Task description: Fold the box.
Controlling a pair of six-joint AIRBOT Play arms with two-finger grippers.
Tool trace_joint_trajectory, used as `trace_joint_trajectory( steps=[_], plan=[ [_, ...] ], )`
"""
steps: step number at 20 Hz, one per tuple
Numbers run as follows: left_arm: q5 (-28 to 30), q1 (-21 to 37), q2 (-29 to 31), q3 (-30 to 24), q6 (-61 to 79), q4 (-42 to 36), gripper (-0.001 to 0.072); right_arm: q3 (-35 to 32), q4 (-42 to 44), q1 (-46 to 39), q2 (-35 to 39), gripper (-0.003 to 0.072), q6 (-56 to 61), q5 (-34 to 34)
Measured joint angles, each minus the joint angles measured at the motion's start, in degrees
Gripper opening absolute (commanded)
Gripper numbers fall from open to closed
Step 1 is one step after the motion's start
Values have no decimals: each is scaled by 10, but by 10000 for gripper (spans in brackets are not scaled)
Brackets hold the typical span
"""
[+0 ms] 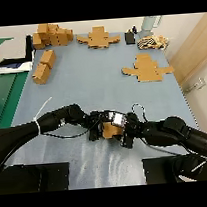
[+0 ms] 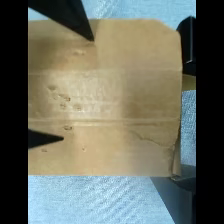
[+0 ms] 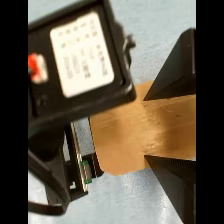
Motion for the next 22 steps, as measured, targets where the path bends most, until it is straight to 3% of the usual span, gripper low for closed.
trace_joint_trajectory(
  steps=[14,16,22],
  plan=[
    [0,0,0,0,0,0,524,-2,-154,38,-7,505,19,21],
    [0,0,0,0,0,0,523,-3,-161,39,-9,325,20,21],
    [0,0,0,0,-1,0,524,-3,-170,52,-11,216,21,19]
  ],
)
